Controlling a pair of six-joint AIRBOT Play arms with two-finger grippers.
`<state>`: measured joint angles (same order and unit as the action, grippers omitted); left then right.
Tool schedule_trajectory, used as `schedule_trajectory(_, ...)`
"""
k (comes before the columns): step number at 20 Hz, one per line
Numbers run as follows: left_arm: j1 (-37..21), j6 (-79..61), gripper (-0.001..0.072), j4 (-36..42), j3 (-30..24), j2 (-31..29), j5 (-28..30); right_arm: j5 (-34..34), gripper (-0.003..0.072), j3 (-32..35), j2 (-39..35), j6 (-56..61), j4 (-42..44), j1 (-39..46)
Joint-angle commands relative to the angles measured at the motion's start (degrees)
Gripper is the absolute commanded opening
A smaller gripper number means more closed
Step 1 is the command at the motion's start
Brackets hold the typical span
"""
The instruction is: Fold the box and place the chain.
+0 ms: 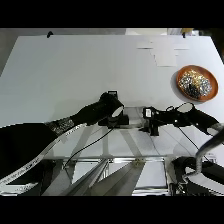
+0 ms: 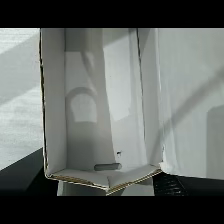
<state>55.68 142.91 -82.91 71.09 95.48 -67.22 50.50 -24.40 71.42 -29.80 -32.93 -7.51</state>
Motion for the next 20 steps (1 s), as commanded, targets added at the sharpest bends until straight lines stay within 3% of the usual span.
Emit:
schedule_trajectory(1, -0.1, -0.4, 0.0002, -0.1, 0.0, 0.0, -0.3, -0.2, 0.0457, -0.1, -0.1, -0.1, -0.1, 0.0)
schedule_trajectory(3, -0.1, -0.5, 0.0041, -0.1, 0.0, 0.0, -0.3, -0.2, 0.0457, -0.1, -0.1, -0.1, -0.1, 0.0)
schedule_trajectory(5, -0.1, -0.5, 0.0188, -0.1, 0.0, -0.3, -0.3, -0.1, 0.0457, -0.1, -0.1, -0.1, -0.1, 0.0)
schedule_trajectory(6, -0.3, -0.5, 0.0225, -0.3, 0.0, -0.8, -0.3, -0.2, 0.0457, -0.1, -0.1, -0.1, -0.1, 0.0)
schedule_trajectory(8, -0.9, -0.7, 0.0236, -0.2, 0.0, -2.3, -0.3, -0.2, 0.0457, -0.1, -0.1, -0.1, -0.1, 0.0)
schedule_trajectory(10, -2.0, -2.0, 0.0417, 0.4, 0.0, -5.1, -0.3, -0.2, 0.0457, -0.1, -0.1, -0.1, -0.1, 0.0)
schedule_trajectory(11, -2.7, -3.5, 0.0465, 0.4, 0.0, -6.9, -0.3, -0.2, 0.0457, -0.1, -0.1, -0.1, -0.1, 0.0)
schedule_trajectory(14, -5.5, -14.1, 0.0463, 2.9, 0.0, -12.7, -2.2, -0.2, 0.0457, -0.1, -0.1, -0.1, -0.1, 0.0)
schedule_trajectory(17, -8.3, -30.7, 0.0463, 7.0, -0.1, -18.7, -10.6, -0.1, 0.0457, -0.1, -0.1, -0.1, -0.1, 0.0)
schedule_trajectory(20, -12.2, -58.6, 0.0469, 11.7, -6.4, -25.7, -12.9, -0.2, 0.0457, -0.1, -0.1, -0.1, -0.1, 0.0)
